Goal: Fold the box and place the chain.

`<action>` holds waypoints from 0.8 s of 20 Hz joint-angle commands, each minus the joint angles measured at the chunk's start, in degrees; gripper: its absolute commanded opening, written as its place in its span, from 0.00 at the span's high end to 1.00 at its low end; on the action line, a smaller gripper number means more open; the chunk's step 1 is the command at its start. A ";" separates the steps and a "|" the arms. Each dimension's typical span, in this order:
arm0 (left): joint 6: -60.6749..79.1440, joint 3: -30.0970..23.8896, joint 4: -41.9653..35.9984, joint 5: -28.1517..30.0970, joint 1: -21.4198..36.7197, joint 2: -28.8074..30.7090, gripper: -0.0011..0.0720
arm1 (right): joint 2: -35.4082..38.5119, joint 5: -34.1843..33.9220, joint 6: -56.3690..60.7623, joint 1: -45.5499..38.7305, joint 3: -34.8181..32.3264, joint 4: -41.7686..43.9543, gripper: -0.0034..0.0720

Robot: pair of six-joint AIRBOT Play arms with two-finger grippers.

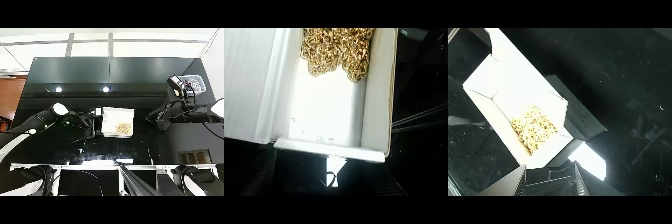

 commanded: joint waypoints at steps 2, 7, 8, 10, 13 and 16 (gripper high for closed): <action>1.40 0.02 -0.68 1.36 -0.46 -0.04 0.01 | 0.00 0.00 0.00 0.07 -0.02 0.00 0.47; 2.69 0.00 -0.68 1.33 -2.71 -0.04 0.01 | 0.00 -0.04 0.00 0.07 -0.02 0.00 0.47; 2.67 0.00 -0.68 1.31 -2.69 -0.04 0.01 | 0.00 -0.15 0.00 0.07 -0.02 -0.02 0.47; 2.67 0.00 -0.42 1.49 -2.56 -0.04 0.03 | 0.00 -1.18 -0.02 0.07 -0.02 -0.02 0.47; 2.64 0.00 -0.44 1.75 -2.58 -0.04 0.15 | -0.02 -5.05 0.00 0.07 -0.02 0.02 0.47; 2.67 0.00 -0.44 1.75 -2.58 -0.04 0.35 | -0.52 -11.87 2.73 0.07 0.00 0.13 0.47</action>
